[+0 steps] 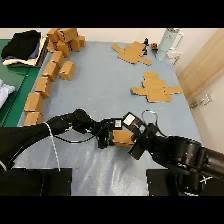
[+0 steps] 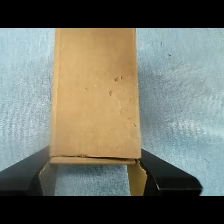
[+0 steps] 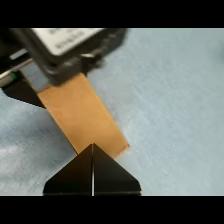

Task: Fold the box.

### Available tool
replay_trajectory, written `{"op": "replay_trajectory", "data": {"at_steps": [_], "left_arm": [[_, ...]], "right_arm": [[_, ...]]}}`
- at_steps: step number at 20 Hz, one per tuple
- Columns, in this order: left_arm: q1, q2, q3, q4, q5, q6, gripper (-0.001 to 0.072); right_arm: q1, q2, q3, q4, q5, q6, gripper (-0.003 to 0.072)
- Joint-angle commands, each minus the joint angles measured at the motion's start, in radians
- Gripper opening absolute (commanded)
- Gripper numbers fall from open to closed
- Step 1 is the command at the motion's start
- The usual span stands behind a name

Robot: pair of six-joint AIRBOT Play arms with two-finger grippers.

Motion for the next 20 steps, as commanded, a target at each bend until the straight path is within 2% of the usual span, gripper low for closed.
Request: {"op": "replay_trajectory", "data": {"at_steps": [1,5,7,10,12,20], "left_arm": [[0.0,0.0,0.0,0.001,0.007,0.003,0.0475],[0.001,0.0,0.0,0.001,0.006,0.003,0.0475],[0.0,0.0,0.0,0.0,0.006,0.003,0.0476],[0.001,0.0,0.0,0.001,0.006,0.003,0.0483],[0.001,0.0,0.0,0.001,0.007,0.003,0.0665],[0.001,0.0,0.0,0.0,0.006,0.0,0.0664]], "right_arm": [[0.0,-0.073,-0.005,0.051,0.116,-0.05,0.0003],[0.0,-0.163,-0.005,0.061,0.163,-0.05,0.0003],[0.0,-0.174,-0.005,0.063,0.206,-0.05,0.0003],[0.0,-0.175,-0.005,0.064,0.21,-0.05,0.0003],[0.0,-0.175,-0.005,0.064,0.211,-0.05,0.0003],[0.0,-0.176,-0.013,0.116,0.211,-0.05,0.0003]]}}
